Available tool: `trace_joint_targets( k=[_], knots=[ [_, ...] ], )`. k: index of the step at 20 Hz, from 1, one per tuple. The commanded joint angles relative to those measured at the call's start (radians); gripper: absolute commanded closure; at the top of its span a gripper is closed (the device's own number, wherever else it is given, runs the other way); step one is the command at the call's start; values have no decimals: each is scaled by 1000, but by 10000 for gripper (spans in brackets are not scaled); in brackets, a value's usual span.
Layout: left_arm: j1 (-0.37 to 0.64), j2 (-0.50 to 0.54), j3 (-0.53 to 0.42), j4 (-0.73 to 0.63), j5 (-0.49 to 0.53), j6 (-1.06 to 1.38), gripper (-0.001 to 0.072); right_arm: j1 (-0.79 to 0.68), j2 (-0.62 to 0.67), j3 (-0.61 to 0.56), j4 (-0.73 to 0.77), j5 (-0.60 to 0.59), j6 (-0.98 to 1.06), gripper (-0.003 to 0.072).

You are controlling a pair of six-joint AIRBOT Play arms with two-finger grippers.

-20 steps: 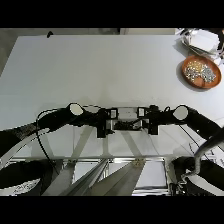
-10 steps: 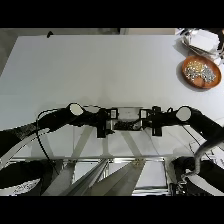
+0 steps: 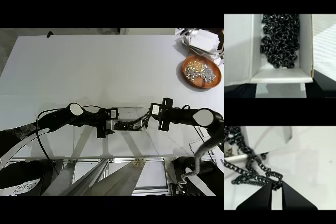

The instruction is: Fold the box and place the chain.

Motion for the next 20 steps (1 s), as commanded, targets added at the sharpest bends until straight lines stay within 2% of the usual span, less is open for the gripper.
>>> trace_joint_targets(
  k=[1,4,7,13,20],
  knots=[
    [0,0,0,0,0,0,390,-4,156,3,31,3,0,678],
    [0,0,0,0,0,0,390,-4,282,37,123,5,0,678],
    [0,0,0,0,0,0,390,-4,355,107,204,7,-2,678],
    [0,0,0,0,0,0,390,2,372,188,328,58,-3,678],
    [0,0,0,0,0,0,390,125,368,192,346,51,3,676]
  ],
)
